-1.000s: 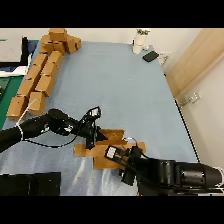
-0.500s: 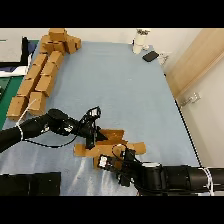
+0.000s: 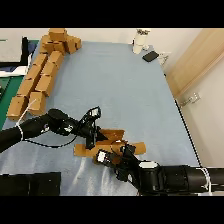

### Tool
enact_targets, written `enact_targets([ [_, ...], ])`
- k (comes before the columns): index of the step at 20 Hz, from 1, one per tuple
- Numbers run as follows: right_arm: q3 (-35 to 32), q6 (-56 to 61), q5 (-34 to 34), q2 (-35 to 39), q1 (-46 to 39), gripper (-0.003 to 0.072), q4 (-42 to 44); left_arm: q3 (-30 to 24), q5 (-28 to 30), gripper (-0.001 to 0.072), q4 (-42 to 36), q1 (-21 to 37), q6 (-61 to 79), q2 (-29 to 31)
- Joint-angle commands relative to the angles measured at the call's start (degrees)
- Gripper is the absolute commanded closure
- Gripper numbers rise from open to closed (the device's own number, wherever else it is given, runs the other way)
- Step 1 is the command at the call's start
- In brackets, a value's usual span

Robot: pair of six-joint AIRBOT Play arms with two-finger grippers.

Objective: Fold the box.

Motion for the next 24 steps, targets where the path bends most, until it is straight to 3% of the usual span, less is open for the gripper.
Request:
enact_targets([
  [1, 0.76, 1.38, -0.96, -0.11, 0.04, 0.0085, 0.35, -0.02, 0.02, 0.0699, 0.0, 0.0, 0.02, -0.02],
  [2, 0.76, 1.38, -0.98, -0.09, 0.04, 0.0084, 0.33, -0.02, 0.04, 0.0699, 0.0, 0.0, 0.02, -0.02],
  [4, 0.76, 1.25, -1.05, -0.04, 0.04, -0.0034, -1.79, -0.02, 0.02, 0.0699, 0.0, 0.0, 0.02, -0.02],
  [10, 0.33, 1.25, -1.57, 3.93, -2.16, -0.0034, -4.63, -0.02, 0.02, 0.0699, 0.0, 0.0, 0.02, -0.02],
  [17, -5.66, 1.4, -0.11, 11.89, -2.16, -0.0034, -7.17, -0.02, 0.02, 0.0699, 0.0, 0.0, 0.02, -0.02],
  [24, -8.13, 1.14, 3.1, 13.94, -3.54, -0.0034, -12.22, -0.02, 0.02, 0.0698, 0.0, 0.0, 0.02, -0.02],
])
